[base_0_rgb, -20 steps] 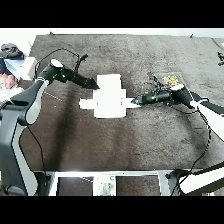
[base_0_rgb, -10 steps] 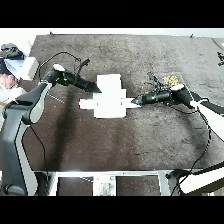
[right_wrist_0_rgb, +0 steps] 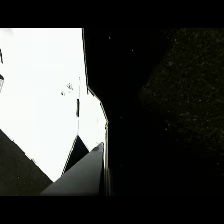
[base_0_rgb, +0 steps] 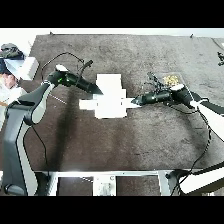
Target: Fold the box and place the chain.
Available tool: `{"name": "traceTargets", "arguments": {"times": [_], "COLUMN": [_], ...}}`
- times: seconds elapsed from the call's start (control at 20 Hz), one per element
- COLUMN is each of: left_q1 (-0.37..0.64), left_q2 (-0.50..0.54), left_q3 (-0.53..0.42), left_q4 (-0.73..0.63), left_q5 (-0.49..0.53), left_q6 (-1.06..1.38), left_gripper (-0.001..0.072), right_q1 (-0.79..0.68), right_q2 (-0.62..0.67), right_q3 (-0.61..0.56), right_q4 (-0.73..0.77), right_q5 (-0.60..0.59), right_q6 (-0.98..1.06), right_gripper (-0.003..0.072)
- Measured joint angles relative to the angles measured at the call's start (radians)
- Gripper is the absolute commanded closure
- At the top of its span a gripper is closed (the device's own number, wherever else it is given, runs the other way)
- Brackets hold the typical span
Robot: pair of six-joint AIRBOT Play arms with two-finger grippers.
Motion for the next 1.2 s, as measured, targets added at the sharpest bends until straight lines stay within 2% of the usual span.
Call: {"name": "traceTargets", "arguments": {"times": [0.1, 0.15, 0.2, 0.25, 0.3, 0.35, 0.65, 0.9, 1.2], "left_q1": [0.001, 0.002, 0.002, 0.002, 0.002, 0.002, 0.002, 0.002, -0.001], "left_q2": [0.0, 0.0, 0.0, 0.0, 0.0, 0.0, 0.0, 0.005, 0.056], "left_q3": [0.0, 0.0, 0.0, 0.0, 0.0, 0.0, 0.0, 0.0, -0.039], "left_q4": [0.0, 0.0, -0.003, -0.004, -0.003, 0.001, 0.0, -0.005, -0.037], "left_q5": [-0.002, -0.003, -0.005, -0.008, -0.006, -0.006, -0.004, -0.022, 0.037], "left_q6": [0.0, 0.0, 0.0, 0.002, 0.003, 0.01, 0.137, 0.319, 0.562], "left_gripper": [0.0625, 0.0691, 0.0698, 0.0699, 0.0699, 0.0699, 0.0698, 0.0705, 0.0705], "right_q1": [0.0, 0.0, 0.0, 0.0, 0.0, 0.0, -0.1, -0.234, -0.225], "right_q2": [0.0, 0.0, 0.0, 0.0, 0.0, 0.0, 0.018, 0.105, 0.158], "right_q3": [0.0, 0.0, 0.0, 0.0, 0.0, 0.0, 0.0, 0.0, -0.001], "right_q4": [-0.001, -0.001, -0.001, -0.001, -0.001, -0.002, -0.004, -0.002, 0.0], "right_q5": [0.0, 0.0, 0.0, 0.0, 0.0, -0.001, 0.069, 0.114, 0.093], "right_q6": [0.0, 0.0, 0.0, 0.0, 0.0, -0.001, -0.006, -0.021, -0.052], "right_gripper": [0.0697, 0.0697, 0.0697, 0.0648, 0.0524, 0.0509, 0.0508, 0.0507, 0.0507]}}
